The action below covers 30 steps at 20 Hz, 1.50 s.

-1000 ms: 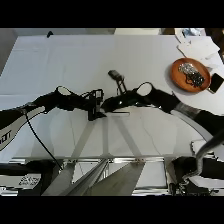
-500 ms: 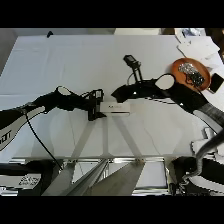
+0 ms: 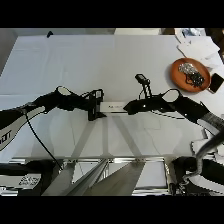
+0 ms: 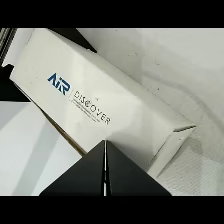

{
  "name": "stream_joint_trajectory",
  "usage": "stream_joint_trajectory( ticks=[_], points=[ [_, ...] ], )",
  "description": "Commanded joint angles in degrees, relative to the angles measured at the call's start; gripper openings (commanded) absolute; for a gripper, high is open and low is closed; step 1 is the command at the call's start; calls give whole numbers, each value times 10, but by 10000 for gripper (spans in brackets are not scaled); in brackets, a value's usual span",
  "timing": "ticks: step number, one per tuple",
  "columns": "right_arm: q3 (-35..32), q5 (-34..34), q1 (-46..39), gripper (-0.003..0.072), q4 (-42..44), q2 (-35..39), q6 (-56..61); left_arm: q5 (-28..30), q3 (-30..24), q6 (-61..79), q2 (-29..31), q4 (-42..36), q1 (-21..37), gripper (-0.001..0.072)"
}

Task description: Fold the box and place the chain.

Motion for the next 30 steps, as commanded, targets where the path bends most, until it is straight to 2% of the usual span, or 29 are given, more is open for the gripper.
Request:
stream_joint_trajectory(
  ticks=[1, 6, 12, 14, 16, 18, 20, 22, 25, 30],
  points=[
    [-13, 3, -1, 12, -5, 0, 1, 0, 0, 0, 0, -1, 0, 255],
    [-11, 6, -2, 12, 8, 28, 2, 0, 0, 0, 0, -1, 0, 255],
    [30, -16, -2, 13, -3, 172, 17, 0, 0, 0, 0, -1, 0, 255],
    [34, -36, -2, 13, -32, 227, 35, 0, 0, 0, 0, -1, 0, 255],
    [34, -53, -2, 13, -134, 273, 116, 0, 0, 0, 0, -1, 0, 255],
    [34, -43, -2, 13, -296, 306, 247, 0, 0, 0, 0, -1, 0, 255],
    [34, 11, -2, 13, -454, 321, 369, 0, 0, 0, 0, -1, 0, 255],
    [34, 96, -2, 14, -556, 322, 419, 0, 0, 0, 0, -1, 0, 255],
    [34, 184, -2, 14, -608, 322, 419, 0, 0, 0, 0, -1, 0, 255],
    [34, 197, -2, 14, -609, 322, 419, 0, 0, 0, 0, -1, 0, 254]
  ],
)
